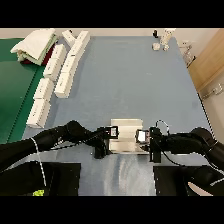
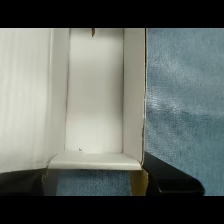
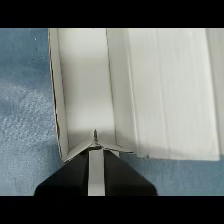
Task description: Fold the box.
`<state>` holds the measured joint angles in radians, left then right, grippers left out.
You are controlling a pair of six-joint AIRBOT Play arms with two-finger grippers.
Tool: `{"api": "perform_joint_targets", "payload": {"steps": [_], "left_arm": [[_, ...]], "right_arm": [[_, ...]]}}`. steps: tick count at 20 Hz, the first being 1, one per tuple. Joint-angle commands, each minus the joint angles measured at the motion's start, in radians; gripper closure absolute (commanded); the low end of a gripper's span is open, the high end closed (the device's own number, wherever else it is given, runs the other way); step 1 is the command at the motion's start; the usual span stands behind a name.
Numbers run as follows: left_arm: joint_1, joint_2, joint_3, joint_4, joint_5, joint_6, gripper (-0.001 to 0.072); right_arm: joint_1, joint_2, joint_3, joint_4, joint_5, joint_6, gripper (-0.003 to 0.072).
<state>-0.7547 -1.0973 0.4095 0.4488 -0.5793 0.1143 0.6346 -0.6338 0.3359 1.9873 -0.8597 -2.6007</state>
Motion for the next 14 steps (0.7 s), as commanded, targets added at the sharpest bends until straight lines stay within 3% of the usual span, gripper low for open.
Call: {"api": "perform_joint_targets", "payload": {"steps": [1,4,5,6,7,8,12,13,14], "left_arm": [[0.000,0.000,0.000,0.000,0.001,0.000,0.0254],[0.000,0.000,0.000,0.000,0.001,0.000,0.0254],[0.000,0.000,0.000,0.000,0.001,0.000,0.0254],[0.000,0.000,0.000,0.000,0.001,0.000,0.0253],[0.000,0.000,0.000,0.000,0.001,0.000,0.0254],[0.000,0.000,0.000,0.000,0.001,0.000,0.0253],[0.000,0.000,0.000,0.000,0.001,0.000,0.0254],[0.000,0.000,0.000,0.000,0.001,0.000,0.0253],[0.000,0.000,0.000,0.000,0.001,0.000,0.0253]], "right_arm": [[0.002,-0.033,-0.001,0.025,0.043,-0.023,0.0579],[0.002,-0.071,0.000,0.066,0.048,-0.054,0.0570],[0.002,-0.076,0.000,0.068,0.048,-0.056,0.0438],[0.002,-0.076,0.000,0.069,0.048,-0.058,0.0240],[0.002,-0.076,0.000,0.069,0.048,-0.064,0.0127],[0.001,-0.076,0.000,0.069,0.048,-0.069,0.0089],[0.001,-0.076,0.000,0.061,0.047,-0.070,0.0090],[0.001,-0.075,0.001,0.052,0.040,-0.068,0.0115],[0.000,-0.072,0.006,0.037,0.019,-0.030,0.0232]]}}
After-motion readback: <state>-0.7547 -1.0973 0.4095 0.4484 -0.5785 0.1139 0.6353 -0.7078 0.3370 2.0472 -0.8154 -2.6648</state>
